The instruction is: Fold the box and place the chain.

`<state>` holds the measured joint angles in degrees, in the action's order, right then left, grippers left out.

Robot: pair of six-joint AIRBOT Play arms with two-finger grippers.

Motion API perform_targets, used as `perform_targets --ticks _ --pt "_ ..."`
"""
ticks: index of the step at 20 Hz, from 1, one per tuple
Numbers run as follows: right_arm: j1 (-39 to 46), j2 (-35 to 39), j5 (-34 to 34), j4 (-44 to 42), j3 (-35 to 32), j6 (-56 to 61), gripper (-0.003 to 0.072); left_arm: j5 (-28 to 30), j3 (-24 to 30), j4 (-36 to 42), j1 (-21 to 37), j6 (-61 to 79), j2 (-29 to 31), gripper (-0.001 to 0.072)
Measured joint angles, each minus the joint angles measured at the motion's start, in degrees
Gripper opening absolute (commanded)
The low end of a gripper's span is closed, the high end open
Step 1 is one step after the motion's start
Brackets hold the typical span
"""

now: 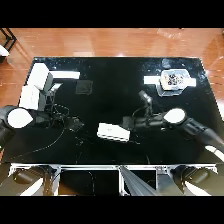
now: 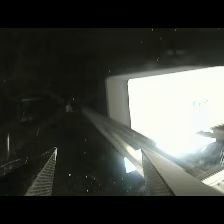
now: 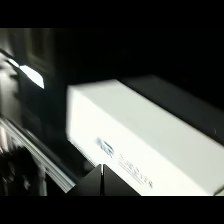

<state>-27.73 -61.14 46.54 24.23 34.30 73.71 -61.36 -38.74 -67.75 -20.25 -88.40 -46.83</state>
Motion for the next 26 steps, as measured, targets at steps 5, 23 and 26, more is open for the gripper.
perform_targets --ticks 5,23,26 --pt "14.7 8.2 8.7 1.9 0.8 -3.0 0.0019 -2.2 -5.4 4.5 -0.1 17.0 -6.4 0.0631" --pt "27.3 12.9 19.7 17.9 0.9 -3.0 0.0019 7.5 -10.0 19.8 -16.5 86.2 -23.4 0.0634" --pt "27.3 12.9 19.1 18.9 0.9 -3.0 0.0019 8.3 -10.0 19.3 -16.9 83.8 -24.2 0.0634"
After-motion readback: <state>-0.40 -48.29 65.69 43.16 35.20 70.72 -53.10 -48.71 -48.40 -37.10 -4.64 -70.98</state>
